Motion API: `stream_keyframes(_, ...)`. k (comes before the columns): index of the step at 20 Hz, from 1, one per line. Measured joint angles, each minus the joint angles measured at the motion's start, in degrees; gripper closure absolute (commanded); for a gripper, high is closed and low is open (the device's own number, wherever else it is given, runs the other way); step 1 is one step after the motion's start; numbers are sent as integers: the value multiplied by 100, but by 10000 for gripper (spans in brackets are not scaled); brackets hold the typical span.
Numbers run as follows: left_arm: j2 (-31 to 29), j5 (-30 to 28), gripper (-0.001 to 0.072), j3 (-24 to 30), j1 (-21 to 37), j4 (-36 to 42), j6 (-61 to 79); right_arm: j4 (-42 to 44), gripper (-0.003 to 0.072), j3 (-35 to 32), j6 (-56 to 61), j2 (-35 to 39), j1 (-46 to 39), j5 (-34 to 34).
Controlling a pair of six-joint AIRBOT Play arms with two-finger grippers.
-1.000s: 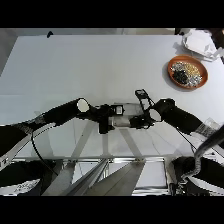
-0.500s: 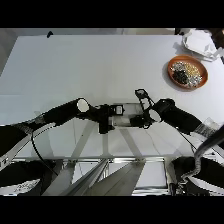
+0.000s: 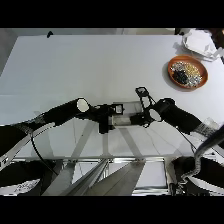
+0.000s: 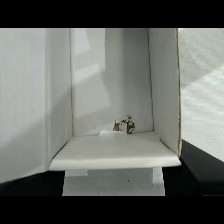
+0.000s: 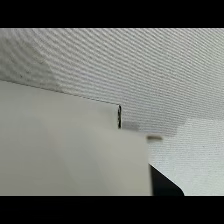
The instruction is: Fold the box and place the chain.
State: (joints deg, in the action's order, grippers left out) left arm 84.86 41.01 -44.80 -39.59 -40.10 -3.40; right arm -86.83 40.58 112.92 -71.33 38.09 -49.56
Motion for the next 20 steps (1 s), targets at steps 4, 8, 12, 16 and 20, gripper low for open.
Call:
stream_keyframes(4,-2,-4,439,-2,0,-22,33,-13,492,0,-46,-2,0,26)
stream_keyframes(8,-2,-9,439,-2,-2,-42,59,4,385,7,-66,57,9,107)
stream_keyframes(12,-2,-9,439,-2,-2,-39,57,-229,385,9,-63,389,9,74)
stream_keyframes(16,-2,-7,439,-2,-2,-35,46,-713,339,9,-175,960,7,-173)
stream_keyframes(20,-2,-7,439,-2,-2,-28,42,-905,341,101,-411,1716,-151,-334)
